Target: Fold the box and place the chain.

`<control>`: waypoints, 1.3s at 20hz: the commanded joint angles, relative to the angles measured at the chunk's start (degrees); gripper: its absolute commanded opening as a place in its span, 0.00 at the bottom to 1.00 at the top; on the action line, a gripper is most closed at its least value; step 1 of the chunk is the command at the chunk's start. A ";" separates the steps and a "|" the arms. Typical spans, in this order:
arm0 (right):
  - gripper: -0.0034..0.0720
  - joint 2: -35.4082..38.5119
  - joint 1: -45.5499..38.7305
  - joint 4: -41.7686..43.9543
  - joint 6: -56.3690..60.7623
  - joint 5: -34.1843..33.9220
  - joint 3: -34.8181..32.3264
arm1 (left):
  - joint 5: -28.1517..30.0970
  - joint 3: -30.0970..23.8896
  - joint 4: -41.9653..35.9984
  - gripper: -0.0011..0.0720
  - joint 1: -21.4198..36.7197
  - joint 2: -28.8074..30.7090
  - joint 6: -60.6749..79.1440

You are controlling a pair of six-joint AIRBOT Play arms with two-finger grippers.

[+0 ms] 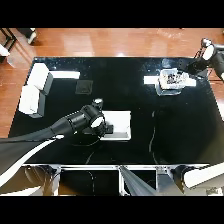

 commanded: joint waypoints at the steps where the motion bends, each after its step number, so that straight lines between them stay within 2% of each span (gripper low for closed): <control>1: 0.83 -6.12 -0.83 0.07 1.68 1.07 4.68 | 0.07 0.00 -0.07 0.05 0.00 0.00 -0.02; 8: 0.83 -7.54 -1.99 -3.56 3.10 -1.20 4.68 | 0.09 0.00 -0.04 0.05 0.00 0.00 -0.04; 14: 0.83 -9.20 -2.05 -2.47 3.10 -1.62 4.68 | 0.07 0.00 -0.07 0.05 0.00 0.00 -0.04; 15: 0.75 -9.46 -2.05 -1.86 3.10 -1.62 4.68 | 0.07 0.00 -0.07 0.05 0.00 0.00 -0.04; 17: 0.74 -10.01 -2.03 -1.64 3.13 -1.68 4.68 | 0.07 0.00 -0.07 0.05 0.00 0.00 -0.04; 18: 0.57 -10.10 -2.05 -1.66 3.13 -1.73 4.68 | 0.09 0.00 -0.07 0.05 0.00 0.00 -0.04; 19: 0.46 -10.10 -2.05 -1.68 3.10 -1.90 4.68 | 0.11 0.00 -0.07 0.05 0.00 0.00 -0.07; 20: 0.26 -10.10 -2.05 -1.88 3.08 -1.88 4.68 | 0.07 0.00 -0.07 0.05 0.00 0.00 -0.04; 22: 0.11 -10.08 -2.05 -1.77 2.75 -1.60 4.70 | 0.09 0.00 -0.07 0.05 0.00 0.00 -0.04; 23: 0.07 -10.08 -2.05 -1.70 2.14 -1.05 4.92 | 0.07 0.00 -0.07 0.05 0.00 0.00 -0.04; 26: 0.07 -8.96 -2.05 -1.66 -1.05 0.48 6.51 | 0.07 0.00 -0.07 0.05 0.00 0.00 -0.04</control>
